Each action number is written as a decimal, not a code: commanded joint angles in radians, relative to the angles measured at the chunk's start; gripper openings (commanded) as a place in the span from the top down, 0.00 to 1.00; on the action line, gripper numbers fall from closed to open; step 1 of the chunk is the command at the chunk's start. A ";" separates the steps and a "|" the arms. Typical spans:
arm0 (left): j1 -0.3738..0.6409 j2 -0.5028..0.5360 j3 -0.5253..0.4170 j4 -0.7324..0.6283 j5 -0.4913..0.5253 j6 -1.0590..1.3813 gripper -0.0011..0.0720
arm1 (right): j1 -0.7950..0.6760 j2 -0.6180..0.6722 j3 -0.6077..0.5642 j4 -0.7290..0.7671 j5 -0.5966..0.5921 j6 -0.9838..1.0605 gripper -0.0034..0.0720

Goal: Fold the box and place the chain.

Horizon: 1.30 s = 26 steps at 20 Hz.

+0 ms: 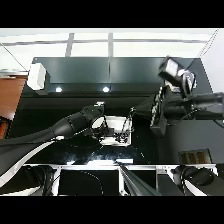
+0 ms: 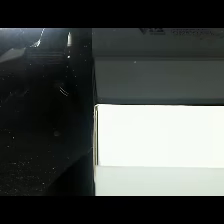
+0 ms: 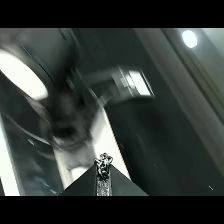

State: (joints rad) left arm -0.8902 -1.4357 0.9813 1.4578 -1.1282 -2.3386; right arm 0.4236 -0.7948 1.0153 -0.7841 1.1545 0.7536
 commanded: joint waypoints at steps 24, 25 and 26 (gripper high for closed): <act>0.000 0.000 0.000 0.003 0.002 0.000 0.94 | 0.059 -0.061 -0.655 -0.193 -0.494 -0.315 0.34; 0.000 0.000 0.000 0.003 0.002 0.000 0.94 | 0.075 -0.089 -0.654 -0.163 -0.511 -0.376 0.34; 0.000 0.000 0.000 0.003 0.002 0.000 0.94 | 0.085 -0.119 -0.654 -0.109 -0.527 -0.454 0.34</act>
